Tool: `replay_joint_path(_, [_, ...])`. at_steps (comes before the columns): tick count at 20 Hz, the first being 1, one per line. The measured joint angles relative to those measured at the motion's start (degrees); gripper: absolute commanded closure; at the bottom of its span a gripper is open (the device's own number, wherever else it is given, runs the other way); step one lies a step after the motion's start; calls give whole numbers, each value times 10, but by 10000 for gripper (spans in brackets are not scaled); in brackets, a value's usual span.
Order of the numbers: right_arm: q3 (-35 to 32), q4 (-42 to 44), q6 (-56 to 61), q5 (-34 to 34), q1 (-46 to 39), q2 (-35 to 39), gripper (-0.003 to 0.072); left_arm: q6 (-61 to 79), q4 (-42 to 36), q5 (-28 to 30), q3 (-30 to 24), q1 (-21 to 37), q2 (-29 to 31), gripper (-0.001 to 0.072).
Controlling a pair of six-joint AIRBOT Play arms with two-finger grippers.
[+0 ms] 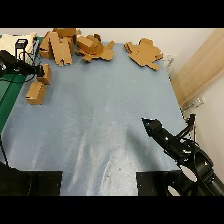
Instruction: Fold the box.
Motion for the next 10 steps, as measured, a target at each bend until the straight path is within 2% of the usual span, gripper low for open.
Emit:
replay_joint_path(2, [0,0,0,0,0,0,684,-12,-2,-33,25,0,11,20])
replay_joint_path(3, [0,0,-1,0,0,0,684,-17,-7,-51,38,-3,19,83])
replay_joint_path(4, [0,0,-6,1,0,-1,685,-21,-16,-66,49,-9,26,326])
replay_joint_path(6, [0,0,-25,1,0,-14,685,-24,-35,-107,63,-31,41,627])
replay_joint_path(7, [1,0,-38,1,0,-27,684,-27,-42,-129,68,-47,46,696])
replay_joint_path(10, [18,1,-93,0,1,-94,684,-32,-56,-194,75,-107,53,697])
